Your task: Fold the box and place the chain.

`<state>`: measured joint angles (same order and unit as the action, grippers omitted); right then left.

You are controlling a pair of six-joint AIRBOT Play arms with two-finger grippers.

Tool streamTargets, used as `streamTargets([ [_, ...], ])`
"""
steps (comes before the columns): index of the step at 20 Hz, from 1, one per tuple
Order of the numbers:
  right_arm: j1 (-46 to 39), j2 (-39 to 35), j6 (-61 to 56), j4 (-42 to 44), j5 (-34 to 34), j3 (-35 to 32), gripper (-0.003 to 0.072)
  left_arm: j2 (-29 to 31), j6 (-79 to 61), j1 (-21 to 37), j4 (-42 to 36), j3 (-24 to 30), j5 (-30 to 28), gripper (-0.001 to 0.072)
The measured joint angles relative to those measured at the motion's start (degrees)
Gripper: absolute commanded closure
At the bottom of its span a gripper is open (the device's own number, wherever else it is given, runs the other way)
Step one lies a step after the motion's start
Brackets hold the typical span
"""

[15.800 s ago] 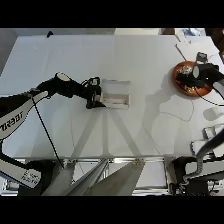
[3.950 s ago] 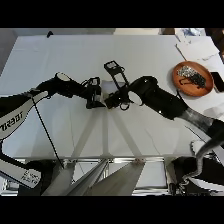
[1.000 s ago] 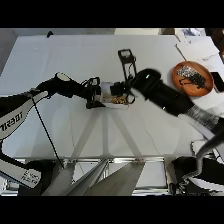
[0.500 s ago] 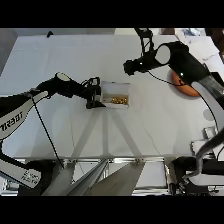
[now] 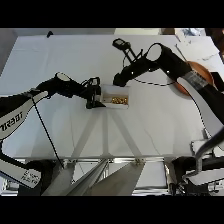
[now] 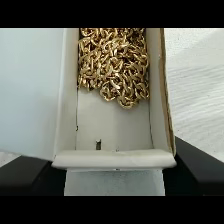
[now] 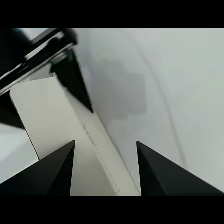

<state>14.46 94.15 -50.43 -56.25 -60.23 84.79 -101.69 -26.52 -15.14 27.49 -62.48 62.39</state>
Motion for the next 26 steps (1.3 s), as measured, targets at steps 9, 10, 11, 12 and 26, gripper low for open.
streamTargets([
  [9,5.51,-10.88,12.31,-4.22,9.66,-15.65,0.0267,0.00,0.00,0.00,0.00,-0.02,0.00,0.0488],
  [10,6.34,-11.76,12.76,-4.85,11.08,-17.00,0.0266,0.00,0.00,0.00,0.00,0.00,0.00,0.0488],
  [11,7.21,-12.52,13.27,-5.35,12.79,-18.10,0.0265,0.00,-0.02,0.00,0.00,-0.02,0.00,0.0488],
  [12,8.02,-13.00,13.97,-5.73,13.81,-18.88,0.0264,0.00,0.00,0.00,0.00,-0.02,0.00,0.0488],
  [26,11.13,-14.32,15.91,-8.28,25.18,-26.97,0.0259,0.00,0.00,0.00,0.02,-0.02,0.00,0.0488],
])
